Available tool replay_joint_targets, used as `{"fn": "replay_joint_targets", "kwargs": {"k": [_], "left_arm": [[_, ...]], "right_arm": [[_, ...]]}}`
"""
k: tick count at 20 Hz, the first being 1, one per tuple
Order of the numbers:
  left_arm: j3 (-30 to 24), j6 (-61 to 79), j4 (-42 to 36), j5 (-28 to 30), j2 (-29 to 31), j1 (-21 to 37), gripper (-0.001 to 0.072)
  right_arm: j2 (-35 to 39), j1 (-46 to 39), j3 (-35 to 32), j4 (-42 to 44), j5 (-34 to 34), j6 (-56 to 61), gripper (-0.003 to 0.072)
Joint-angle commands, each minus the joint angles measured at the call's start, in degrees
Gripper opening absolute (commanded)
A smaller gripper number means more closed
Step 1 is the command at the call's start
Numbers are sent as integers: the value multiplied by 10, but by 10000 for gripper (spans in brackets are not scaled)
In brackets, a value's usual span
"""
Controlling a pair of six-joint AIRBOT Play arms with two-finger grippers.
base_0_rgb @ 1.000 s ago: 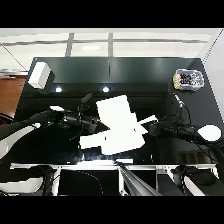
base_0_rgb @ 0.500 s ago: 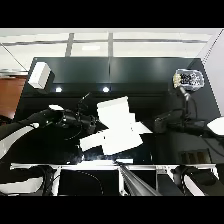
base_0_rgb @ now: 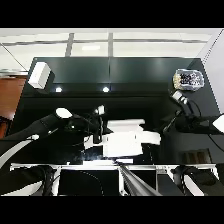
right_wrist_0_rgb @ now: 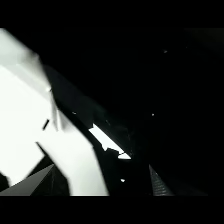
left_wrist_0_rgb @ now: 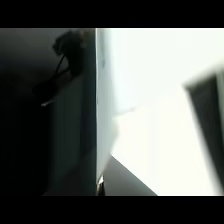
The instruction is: Fold the box and place the chain.
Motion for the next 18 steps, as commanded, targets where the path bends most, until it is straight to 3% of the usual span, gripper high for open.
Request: {"fn": "replay_joint_targets", "kwargs": {"k": [1,4,9,13,18], "left_arm": [[5,54,76,61,4,-33,26],[5,-21,117,88,4,-34,26],[5,-82,213,80,0,-33,29],[11,-82,210,80,0,-33,27],[20,-82,210,83,0,-33,27]], "right_arm": [[0,-1,-48,-2,-16,-119,694],[0,-1,-83,31,-38,-166,694],[0,44,-110,41,-73,-200,694],[-14,115,-110,17,-116,-200,694],[-51,196,-110,34,-123,-213,694]]}}
